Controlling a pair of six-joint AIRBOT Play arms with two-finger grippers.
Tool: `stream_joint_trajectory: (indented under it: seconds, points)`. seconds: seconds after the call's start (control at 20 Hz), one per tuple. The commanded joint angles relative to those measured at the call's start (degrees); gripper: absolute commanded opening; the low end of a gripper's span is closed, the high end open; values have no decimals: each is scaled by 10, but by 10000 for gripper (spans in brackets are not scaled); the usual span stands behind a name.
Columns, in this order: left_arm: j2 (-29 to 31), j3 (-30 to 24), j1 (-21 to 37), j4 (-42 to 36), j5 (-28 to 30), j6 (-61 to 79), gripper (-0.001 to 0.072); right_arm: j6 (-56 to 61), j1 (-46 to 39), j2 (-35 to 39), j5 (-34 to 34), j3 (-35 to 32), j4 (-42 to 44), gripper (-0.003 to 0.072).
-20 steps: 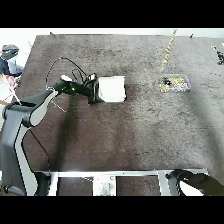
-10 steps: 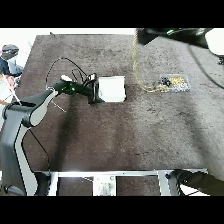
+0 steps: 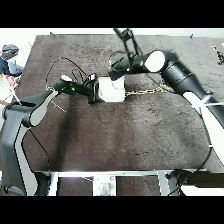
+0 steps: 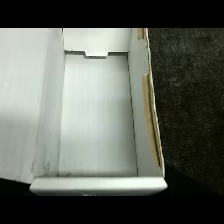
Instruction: Fold the box and place the chain.
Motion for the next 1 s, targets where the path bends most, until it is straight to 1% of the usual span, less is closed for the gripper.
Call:
stream_joint_trajectory:
  seconds: [0.0, 0.05, 0.1, 0.2, 0.25, 0.3, 0.4, 0.5, 0.6, 0.7, 0.85, 0.95]
  points:
    - [0, 0, 0, 0, 0, 0, 410, 1, 1, -42, -47, -36, 13, 79]
    - [0, 0, 0, 0, 0, 0, 410, 0, 0, -49, -41, -37, 12, 317]
    - [0, 0, 0, 0, 0, 0, 410, 0, -1, -50, -37, -37, 6, 355]
    - [0, 0, 0, 0, 0, 0, 410, 0, -16, -40, -30, -37, 5, 355]
    - [0, 0, 0, 0, 0, 0, 410, 5, -31, -29, -16, -37, 10, 355]
    - [0, 0, 0, 0, 0, 0, 410, 15, -49, -16, 4, -37, 10, 335]
    - [0, 0, 0, 0, 0, 0, 409, 31, -97, 19, 37, -52, 10, 337]
    - [0, 0, 0, 0, 0, 0, 410, 56, -157, 61, 40, -98, 10, 338]
    - [0, 0, 0, 0, 0, 0, 410, 90, -224, 88, 37, -151, 10, 339]
    - [0, 0, 0, 0, 0, 0, 410, 124, -286, 91, 12, -204, 10, 338]
    - [0, 0, 0, 0, 0, 0, 410, 165, -351, 81, -74, -276, 11, 338]
    - [0, 0, 0, 0, 0, 0, 410, 173, -369, 58, -102, -287, 15, 338]
